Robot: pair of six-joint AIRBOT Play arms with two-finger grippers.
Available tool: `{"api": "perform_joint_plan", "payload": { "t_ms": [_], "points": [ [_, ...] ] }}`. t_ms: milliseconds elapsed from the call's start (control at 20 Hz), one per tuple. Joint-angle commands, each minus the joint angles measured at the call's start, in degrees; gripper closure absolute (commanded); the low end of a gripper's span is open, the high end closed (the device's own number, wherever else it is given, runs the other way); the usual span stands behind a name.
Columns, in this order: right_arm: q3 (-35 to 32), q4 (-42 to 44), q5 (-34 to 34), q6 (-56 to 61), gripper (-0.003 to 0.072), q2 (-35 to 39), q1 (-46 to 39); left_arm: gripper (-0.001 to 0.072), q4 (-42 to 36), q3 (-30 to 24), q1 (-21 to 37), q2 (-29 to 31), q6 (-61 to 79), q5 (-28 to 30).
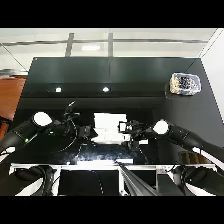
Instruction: Fold the box and place the chain.
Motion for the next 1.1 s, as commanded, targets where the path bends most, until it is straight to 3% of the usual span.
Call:
{"api": "perform_joint_plan", "payload": {
  "t_ms": [0, 350, 550, 900, 1050],
  "points": [
    [0.0, 0.0, 0.0, 0.0, 0.0217, 0.0, 0.0, 0.0009, 1.2, 0.1, -2.3, 0.0, -1.4, 2.9],
    [0.0, 0.0, 0.0, 0.0, 0.0217, 0.0, 0.0, 0.0009, -0.1, 0.1, -2.7, 0.0, -1.4, 3.1],
    [0.0, 0.0, 0.0, 0.0, 0.0217, 0.0, 0.0, 0.0009, 1.2, 0.5, -4.0, 0.0, -4.0, 6.3],
    [0.0, 0.0, 0.0, 0.0, 0.0217, 0.0, 0.0, 0.0019, 27.8, 7.4, -16.4, 0.0, -33.6, 7.6],
    [0.0, 0.0, 0.0, 0.0, 0.0217, 0.0, 0.0, 0.0039, 30.1, 8.5, -19.6, -0.5, -39.5, 7.4]
  ]
}}
